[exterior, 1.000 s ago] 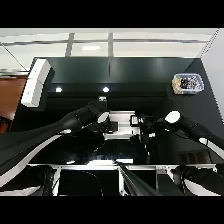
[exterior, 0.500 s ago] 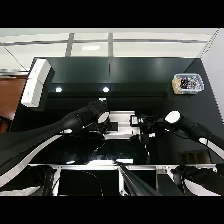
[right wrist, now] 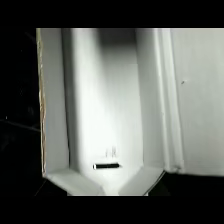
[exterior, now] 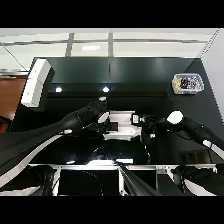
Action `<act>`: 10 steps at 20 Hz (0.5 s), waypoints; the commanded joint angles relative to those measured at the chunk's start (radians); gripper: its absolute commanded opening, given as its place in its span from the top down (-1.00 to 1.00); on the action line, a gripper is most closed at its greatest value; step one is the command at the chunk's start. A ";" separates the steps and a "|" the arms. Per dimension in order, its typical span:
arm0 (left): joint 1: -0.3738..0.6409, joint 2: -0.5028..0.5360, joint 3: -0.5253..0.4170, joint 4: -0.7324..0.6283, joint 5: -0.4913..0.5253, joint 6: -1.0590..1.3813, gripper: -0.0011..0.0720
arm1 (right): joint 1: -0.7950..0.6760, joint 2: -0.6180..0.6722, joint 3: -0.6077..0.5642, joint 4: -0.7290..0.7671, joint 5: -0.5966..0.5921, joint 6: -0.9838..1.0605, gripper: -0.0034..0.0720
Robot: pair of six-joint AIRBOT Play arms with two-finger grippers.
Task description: Fold the box and place the chain.
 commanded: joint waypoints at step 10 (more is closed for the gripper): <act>0.002 0.001 0.000 -0.010 -0.005 -0.001 0.89 | 0.003 0.042 0.000 -0.023 0.013 0.013 0.56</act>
